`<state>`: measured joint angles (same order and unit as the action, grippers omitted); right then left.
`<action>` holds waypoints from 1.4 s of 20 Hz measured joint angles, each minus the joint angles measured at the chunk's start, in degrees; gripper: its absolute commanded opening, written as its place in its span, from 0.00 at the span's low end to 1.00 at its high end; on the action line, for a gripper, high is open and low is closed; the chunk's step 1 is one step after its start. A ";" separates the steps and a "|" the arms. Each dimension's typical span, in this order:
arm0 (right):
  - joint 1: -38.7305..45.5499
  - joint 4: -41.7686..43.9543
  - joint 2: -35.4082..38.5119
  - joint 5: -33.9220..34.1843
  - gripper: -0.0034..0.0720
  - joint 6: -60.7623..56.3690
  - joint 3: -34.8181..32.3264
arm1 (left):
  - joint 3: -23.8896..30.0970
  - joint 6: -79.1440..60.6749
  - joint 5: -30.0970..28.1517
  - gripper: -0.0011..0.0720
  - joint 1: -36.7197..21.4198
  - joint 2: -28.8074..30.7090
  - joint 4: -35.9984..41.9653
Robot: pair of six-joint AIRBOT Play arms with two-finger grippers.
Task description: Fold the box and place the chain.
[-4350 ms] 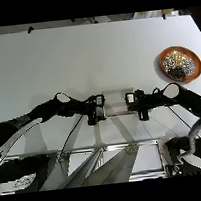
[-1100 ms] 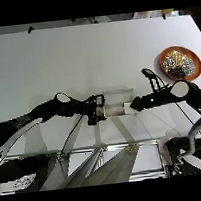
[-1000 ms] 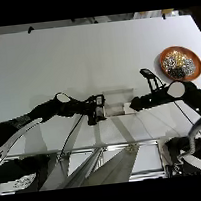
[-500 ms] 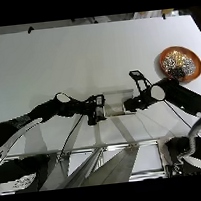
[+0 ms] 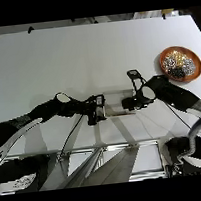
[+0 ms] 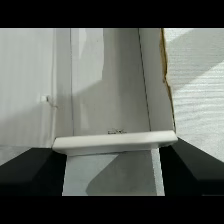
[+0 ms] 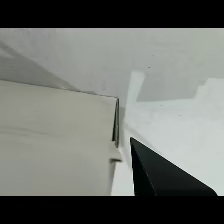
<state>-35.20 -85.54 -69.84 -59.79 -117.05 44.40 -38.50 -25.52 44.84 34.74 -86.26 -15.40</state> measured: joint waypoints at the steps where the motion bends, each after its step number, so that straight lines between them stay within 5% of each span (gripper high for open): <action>1: -0.57 -0.22 -0.74 -0.24 0.49 -0.24 0.48 | 0.00 0.00 0.02 0.47 0.00 0.00 -0.02; 11: -2.16 -1.51 -3.65 -1.66 0.40 -3.54 1.68 | 0.00 0.00 0.02 0.47 0.00 0.00 -0.02; 16: -2.43 -1.92 -3.89 -1.77 0.10 -4.02 1.64 | 0.00 0.02 0.04 0.47 0.00 0.00 -0.02; 18: -2.54 -1.95 -3.91 -1.90 0.06 -4.33 1.60 | 0.00 0.17 0.07 0.47 -0.02 0.00 0.00; 21: -2.62 -1.73 -3.91 -1.88 0.09 -4.20 1.60 | 0.00 0.11 0.07 0.47 -0.02 0.00 0.00; 23: -2.67 -1.40 -3.93 -1.49 0.28 -3.98 1.60 | 0.00 -0.02 0.04 0.47 -0.02 0.00 -0.04; 28: -2.69 -1.73 -3.96 -1.09 0.28 -6.23 1.60 | 0.00 -0.02 0.04 0.47 -0.02 0.00 -0.02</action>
<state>-37.89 -87.26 -73.80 -60.88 -123.28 46.00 -38.50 -25.54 44.88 34.72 -86.26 -15.42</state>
